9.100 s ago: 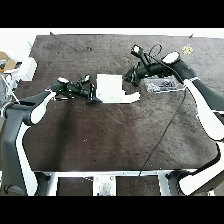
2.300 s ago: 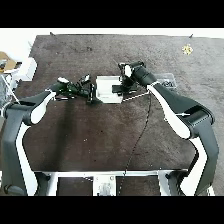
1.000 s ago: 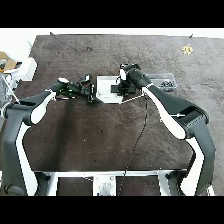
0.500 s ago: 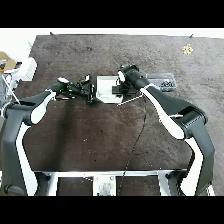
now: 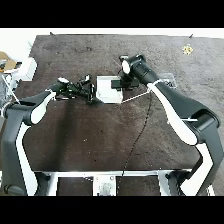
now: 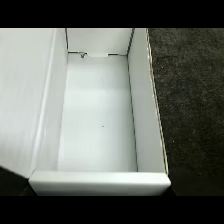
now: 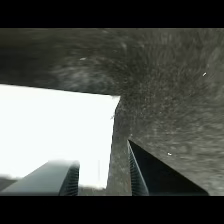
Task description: Fold the box and place the chain.
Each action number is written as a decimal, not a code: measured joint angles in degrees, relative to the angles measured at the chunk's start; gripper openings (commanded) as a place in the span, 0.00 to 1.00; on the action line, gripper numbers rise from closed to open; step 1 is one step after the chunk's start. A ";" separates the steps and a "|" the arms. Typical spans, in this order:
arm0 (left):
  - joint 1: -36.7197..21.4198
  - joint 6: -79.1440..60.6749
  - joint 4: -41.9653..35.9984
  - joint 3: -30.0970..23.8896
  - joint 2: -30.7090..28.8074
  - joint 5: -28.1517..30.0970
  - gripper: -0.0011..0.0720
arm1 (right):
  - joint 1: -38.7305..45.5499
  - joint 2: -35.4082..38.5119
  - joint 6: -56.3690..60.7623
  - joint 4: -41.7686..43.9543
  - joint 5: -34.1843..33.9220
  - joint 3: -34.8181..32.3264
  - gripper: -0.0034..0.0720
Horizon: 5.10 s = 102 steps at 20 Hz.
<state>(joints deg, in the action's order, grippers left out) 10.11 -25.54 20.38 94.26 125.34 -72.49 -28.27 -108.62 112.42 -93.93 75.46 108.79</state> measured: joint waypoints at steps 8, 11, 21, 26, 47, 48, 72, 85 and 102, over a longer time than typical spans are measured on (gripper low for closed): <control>0.00 0.00 -0.02 0.00 0.00 0.00 0.49 | 12.09 5.33 -11.45 -6.25 0.28 4.79 0.26; 0.00 0.00 -0.04 0.00 0.00 0.02 0.49 | 19.54 4.59 -13.33 -4.37 -0.02 4.11 0.41; 0.00 0.00 -0.04 0.00 0.00 0.02 0.49 | 28.09 -3.93 -19.80 10.78 -3.76 2.67 0.32; 0.00 0.02 -0.04 0.00 0.00 0.02 0.49 | 28.28 -6.14 -20.98 14.03 -4.46 2.64 0.32; 0.00 0.02 -0.04 0.00 0.00 0.04 0.49 | 28.02 -6.75 -22.10 15.08 -2.40 3.54 0.05; 0.00 0.02 -0.04 0.00 0.00 0.04 0.49 | 27.96 -5.88 -22.38 15.04 -2.38 3.58 0.05; 0.00 0.02 -0.02 0.00 0.00 0.04 0.49 | 5.97 37.99 -33.51 3.41 -32.33 3.58 0.05; 0.00 0.02 -0.04 0.00 0.00 0.04 0.49 | -5.07 38.36 -34.64 8.96 -45.20 -17.92 0.05; 0.00 0.02 -0.04 0.00 0.00 0.07 0.49 | 9.07 26.58 -27.39 16.11 -49.59 -40.24 0.39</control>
<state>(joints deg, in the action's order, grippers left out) 10.11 -25.52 20.34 94.26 125.34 -72.42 -19.20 -82.04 85.03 -77.82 25.87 68.55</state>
